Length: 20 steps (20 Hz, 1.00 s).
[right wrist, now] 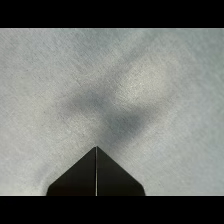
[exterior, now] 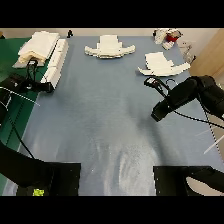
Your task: Fold the box.
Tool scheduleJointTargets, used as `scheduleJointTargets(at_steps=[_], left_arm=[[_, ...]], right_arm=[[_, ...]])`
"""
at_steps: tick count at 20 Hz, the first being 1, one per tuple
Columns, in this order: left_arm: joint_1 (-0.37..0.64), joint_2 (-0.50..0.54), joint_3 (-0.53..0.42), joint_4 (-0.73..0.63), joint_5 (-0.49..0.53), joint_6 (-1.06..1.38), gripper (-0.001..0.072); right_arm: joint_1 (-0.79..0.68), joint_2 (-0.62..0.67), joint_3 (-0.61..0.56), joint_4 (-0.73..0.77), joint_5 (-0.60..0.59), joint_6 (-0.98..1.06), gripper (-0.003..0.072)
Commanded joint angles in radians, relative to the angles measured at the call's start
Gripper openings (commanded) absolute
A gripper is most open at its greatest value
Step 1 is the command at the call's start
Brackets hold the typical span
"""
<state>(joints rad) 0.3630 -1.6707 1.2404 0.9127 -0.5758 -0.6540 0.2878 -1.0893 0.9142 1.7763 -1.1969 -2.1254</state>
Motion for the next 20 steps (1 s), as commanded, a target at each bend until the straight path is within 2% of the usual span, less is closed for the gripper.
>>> scheduleJointTargets(at_steps=[1, 18, 19, 20], left_arm=[[-0.007, -0.052, 0.054, 0.000, 0.010, -0.013, 0.0397], [-0.008, -0.065, 0.056, 0.000, 0.034, -0.013, 0.0399], [-0.008, -0.065, 0.056, 0.000, 0.033, -0.013, 0.0423], [-0.008, -0.065, 0.056, 0.000, 0.034, -0.013, 0.0647]], right_arm=[[0.000, 0.000, 0.001, 0.000, 0.000, 0.000, 0.0002], [0.000, 0.000, 0.001, 0.000, 0.000, 0.000, 0.0002], [0.000, 0.000, 0.001, 0.000, 0.000, 0.000, 0.0002], [0.000, 0.000, 0.001, 0.000, 0.000, 0.000, 0.0002]])
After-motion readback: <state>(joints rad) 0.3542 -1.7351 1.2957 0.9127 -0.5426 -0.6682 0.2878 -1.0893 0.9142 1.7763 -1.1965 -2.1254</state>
